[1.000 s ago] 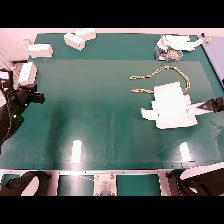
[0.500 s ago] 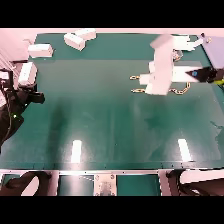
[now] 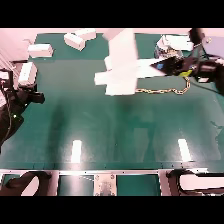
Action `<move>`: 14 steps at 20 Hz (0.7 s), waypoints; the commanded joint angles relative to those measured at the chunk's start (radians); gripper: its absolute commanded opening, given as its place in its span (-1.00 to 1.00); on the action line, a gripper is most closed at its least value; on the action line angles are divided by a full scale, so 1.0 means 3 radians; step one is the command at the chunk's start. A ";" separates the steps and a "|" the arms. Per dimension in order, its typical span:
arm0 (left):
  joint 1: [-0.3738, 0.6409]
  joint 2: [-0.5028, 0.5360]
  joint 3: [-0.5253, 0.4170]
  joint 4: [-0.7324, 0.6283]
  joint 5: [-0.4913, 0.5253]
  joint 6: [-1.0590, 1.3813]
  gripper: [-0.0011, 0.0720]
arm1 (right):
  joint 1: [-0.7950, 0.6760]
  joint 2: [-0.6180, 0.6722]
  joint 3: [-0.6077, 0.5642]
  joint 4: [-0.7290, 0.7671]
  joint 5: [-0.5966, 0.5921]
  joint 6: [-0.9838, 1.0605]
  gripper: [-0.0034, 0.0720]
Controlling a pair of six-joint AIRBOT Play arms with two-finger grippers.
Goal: Fold the box and place the chain.
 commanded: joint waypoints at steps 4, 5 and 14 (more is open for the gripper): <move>0.0004 0.0003 0.0004 0.0000 0.0000 0.0000 -0.92 | 0.0413 -0.0006 -0.1128 -0.0179 -0.1640 -0.0463 -0.91; 0.0004 0.0003 0.0004 0.0000 0.0001 0.0000 -0.92 | 0.0413 -0.0053 -0.1230 -0.0179 -0.1823 -0.0511 -0.91; 0.0004 0.0003 0.0004 0.0000 -0.0001 -0.0001 -0.92 | 0.0501 -0.0871 -0.0857 -0.0450 -0.1990 -0.0693 -0.91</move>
